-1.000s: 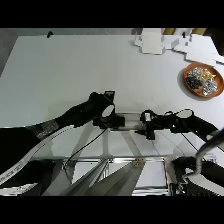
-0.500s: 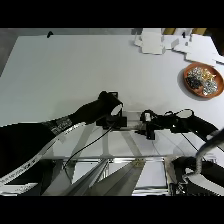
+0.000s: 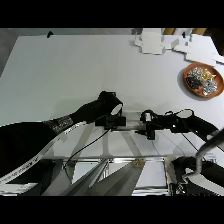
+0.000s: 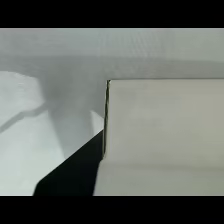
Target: Fold the box and place the chain.
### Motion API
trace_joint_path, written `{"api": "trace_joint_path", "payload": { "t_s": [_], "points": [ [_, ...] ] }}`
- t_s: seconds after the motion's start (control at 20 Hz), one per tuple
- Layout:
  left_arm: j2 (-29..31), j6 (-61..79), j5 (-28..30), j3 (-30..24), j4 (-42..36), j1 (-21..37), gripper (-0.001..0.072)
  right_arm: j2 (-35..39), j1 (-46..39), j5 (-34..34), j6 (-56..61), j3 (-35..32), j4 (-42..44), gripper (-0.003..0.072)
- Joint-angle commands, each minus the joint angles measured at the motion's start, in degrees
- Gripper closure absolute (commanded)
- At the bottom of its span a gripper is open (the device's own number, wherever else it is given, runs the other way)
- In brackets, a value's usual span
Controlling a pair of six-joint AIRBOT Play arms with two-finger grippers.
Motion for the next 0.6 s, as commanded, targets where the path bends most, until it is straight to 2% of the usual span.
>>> {"api": "trace_joint_path", "payload": {
  "t_s": [0.0, 0.05, 0.15, 0.2, 0.25, 0.3, 0.55],
  "points": [
    [0.57, -0.24, -0.26, 0.11, -0.17, 0.70, 0.0494, 0.00, 0.07, -0.02, 0.02, 0.04, 0.04, 0.0277],
    [0.66, -0.22, -0.28, 0.11, -0.83, 1.01, 0.0457, 0.00, 0.07, -0.02, 0.02, 0.04, 0.04, 0.0277],
    [0.66, -0.22, -0.31, 0.11, -1.62, 1.62, 0.0461, 0.00, 0.07, -0.02, 0.02, 0.04, 0.04, 0.0277],
    [0.66, -0.20, -0.37, 0.11, -1.64, 1.92, 0.0519, 0.00, 0.07, -0.02, 0.02, 0.04, 0.04, 0.0277],
    [0.66, 0.02, -0.52, 0.11, -1.55, 1.97, 0.0644, 0.00, 0.07, -0.02, 0.02, 0.04, 0.04, 0.0277],
    [0.66, 0.46, -0.76, 0.11, -1.53, 2.08, 0.0706, 0.00, 0.07, -0.02, 0.02, 0.04, 0.04, 0.0277],
    [0.79, 1.51, -2.84, 0.11, -1.07, 3.02, 0.0694, 0.00, 0.07, 0.00, 0.02, 0.04, 0.02, 0.0277]
  ]
}}
